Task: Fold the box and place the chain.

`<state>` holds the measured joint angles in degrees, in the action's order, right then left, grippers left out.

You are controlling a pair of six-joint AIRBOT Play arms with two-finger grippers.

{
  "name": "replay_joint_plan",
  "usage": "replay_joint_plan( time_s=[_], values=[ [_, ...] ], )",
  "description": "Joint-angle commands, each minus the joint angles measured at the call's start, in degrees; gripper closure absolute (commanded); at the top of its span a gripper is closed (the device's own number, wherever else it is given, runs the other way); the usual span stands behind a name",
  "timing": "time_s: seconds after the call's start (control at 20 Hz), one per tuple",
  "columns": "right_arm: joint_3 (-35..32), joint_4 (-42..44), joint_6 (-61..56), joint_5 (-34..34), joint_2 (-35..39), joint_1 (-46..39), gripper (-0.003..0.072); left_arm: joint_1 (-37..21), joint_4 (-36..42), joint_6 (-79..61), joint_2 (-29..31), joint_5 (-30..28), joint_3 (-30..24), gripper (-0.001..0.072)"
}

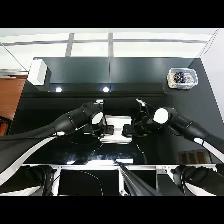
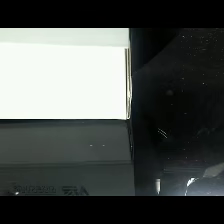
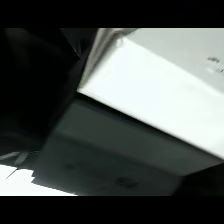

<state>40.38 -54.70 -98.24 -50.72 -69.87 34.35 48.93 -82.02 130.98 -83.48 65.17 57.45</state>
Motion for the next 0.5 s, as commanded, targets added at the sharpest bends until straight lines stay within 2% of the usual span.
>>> replay_joint_plan(
  time_s=[0.0, 0.2, 0.4, 0.45],
  values=[
    [2.1, -13.7, -15.2, -0.5, 0.1, 4.2, 0.0135, 0.0, 0.0, -0.4, 0.0, 0.0, 0.0, 0.0682],
    [4.3, -20.5, -26.0, -2.5, 0.1, 8.4, 0.0136, -0.1, 0.0, -0.7, 0.0, 0.0, 0.0, 0.0682],
    [7.3, -29.0, -38.2, -8.0, -0.2, 12.6, 0.0137, -0.1, -0.1, -0.7, 0.0, -0.2, 0.0, 0.0681],
    [7.3, -28.8, -40.3, -8.6, -0.3, 12.8, 0.0194, -0.1, -0.3, -0.7, 0.0, -0.2, 0.0, 0.0682]
  ],
)
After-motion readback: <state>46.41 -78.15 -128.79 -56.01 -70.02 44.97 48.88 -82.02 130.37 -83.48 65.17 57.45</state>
